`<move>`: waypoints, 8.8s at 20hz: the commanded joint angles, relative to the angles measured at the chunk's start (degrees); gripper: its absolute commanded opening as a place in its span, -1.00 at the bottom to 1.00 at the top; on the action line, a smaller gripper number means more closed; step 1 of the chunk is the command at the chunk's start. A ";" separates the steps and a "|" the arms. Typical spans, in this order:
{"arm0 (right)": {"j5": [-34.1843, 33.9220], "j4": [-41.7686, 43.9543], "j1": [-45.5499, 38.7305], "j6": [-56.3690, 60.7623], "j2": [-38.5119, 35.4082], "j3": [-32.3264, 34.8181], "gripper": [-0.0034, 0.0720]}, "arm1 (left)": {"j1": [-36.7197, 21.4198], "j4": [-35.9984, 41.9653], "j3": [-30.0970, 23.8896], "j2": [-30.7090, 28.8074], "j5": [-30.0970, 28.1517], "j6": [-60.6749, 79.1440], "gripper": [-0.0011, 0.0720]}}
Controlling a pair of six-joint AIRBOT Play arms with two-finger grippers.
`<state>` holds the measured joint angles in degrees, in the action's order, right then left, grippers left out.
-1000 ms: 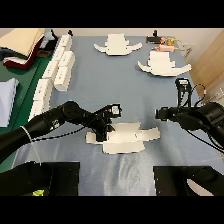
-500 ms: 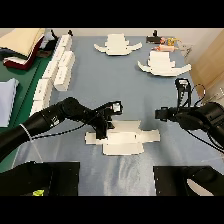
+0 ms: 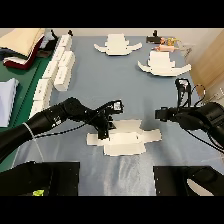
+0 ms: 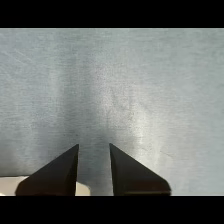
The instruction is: Fold the box.
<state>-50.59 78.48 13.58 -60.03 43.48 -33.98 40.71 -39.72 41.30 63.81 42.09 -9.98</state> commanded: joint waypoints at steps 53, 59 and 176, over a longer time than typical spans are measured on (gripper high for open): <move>-9.70 -16.04 50.66 1.95 2.91 3.21 1.00 | 0.02 0.13 -0.04 2.27 3.98 -0.13 -0.93; -10.45 -17.14 48.54 -4.17 2.86 3.23 1.00 | 0.02 0.13 -0.04 2.27 3.96 -0.13 -0.93; 9.57 44.94 3.89 -108.00 9.70 13.20 0.53 | -0.11 1.95 0.17 1.25 4.52 -0.81 0.52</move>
<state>-41.04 123.37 17.50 -168.00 53.21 -20.80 40.75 -37.54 41.36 65.80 46.46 -10.33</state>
